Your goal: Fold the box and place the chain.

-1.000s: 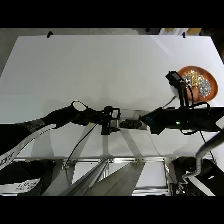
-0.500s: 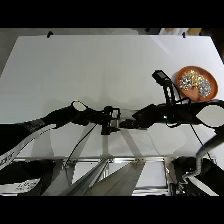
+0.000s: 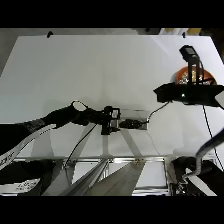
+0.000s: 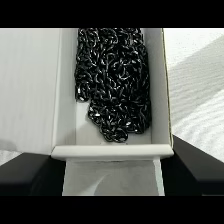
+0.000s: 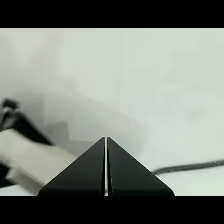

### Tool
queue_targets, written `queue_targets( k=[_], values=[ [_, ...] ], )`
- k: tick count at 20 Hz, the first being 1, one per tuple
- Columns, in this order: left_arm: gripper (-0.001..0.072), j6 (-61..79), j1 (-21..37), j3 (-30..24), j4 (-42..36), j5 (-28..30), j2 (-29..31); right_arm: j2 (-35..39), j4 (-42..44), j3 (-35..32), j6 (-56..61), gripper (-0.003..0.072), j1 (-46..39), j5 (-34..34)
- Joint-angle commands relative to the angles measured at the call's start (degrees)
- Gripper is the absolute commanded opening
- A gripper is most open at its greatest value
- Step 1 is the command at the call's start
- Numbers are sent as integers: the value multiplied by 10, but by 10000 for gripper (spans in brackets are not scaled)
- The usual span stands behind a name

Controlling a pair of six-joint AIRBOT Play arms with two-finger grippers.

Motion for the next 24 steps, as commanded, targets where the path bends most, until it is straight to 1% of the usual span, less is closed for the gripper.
queue_targets(
  k=[1,5,6,8,9,11,12,14,17,24],
  values=[
    [389,0,0,0,0,0,0,-46,-78,3,6,14,-68,31],
    [389,0,0,0,0,0,0,-130,-103,-10,9,16,-78,45],
    [389,0,0,0,0,0,0,-150,-103,-11,9,35,-78,44],
    [389,0,0,0,0,0,0,-181,-103,-14,9,209,-78,39],
    [389,0,0,0,0,0,0,-191,-104,-14,9,258,-78,34],
    [389,0,0,0,0,0,0,-213,-105,-14,9,308,-78,24],
    [389,0,0,0,0,0,0,-222,-105,-14,9,310,-78,20],
    [389,0,0,0,0,0,0,-240,-112,-14,9,350,-78,14],
    [389,0,0,0,0,0,0,-269,-134,-15,11,349,-78,14],
    [389,0,0,0,0,0,0,-302,-135,-17,16,340,-78,9]
  ],
)
